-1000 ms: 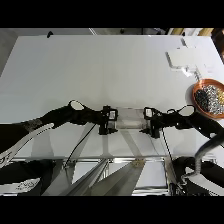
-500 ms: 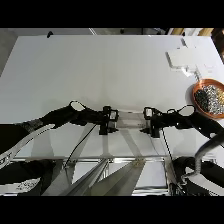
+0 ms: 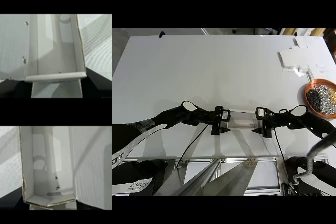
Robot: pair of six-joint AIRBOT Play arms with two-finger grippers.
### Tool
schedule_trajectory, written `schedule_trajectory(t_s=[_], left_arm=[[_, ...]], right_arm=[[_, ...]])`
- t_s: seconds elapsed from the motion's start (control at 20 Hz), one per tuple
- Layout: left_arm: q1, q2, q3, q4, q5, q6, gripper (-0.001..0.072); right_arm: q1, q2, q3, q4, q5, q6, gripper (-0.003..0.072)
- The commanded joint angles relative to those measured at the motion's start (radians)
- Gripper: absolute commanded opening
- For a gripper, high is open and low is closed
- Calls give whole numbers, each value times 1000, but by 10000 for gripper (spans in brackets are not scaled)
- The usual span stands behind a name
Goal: Fold the box and place the chain.
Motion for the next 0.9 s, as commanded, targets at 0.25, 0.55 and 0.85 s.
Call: schedule_trajectory(t_s=[0.25, 0.55, 0.85], left_arm=[[0, 0, 0, 0, 1, 0, 270], [0, 0, 0, 0, 0, 0, 270], [0, 0, 0, 0, 0, 0, 270]], right_arm=[[0, 0, 0, 13, 2, 0, 402], [0, 5, 0, 13, 14, 12, 719], [0, 110, 3, -171, 69, 192, 696]])
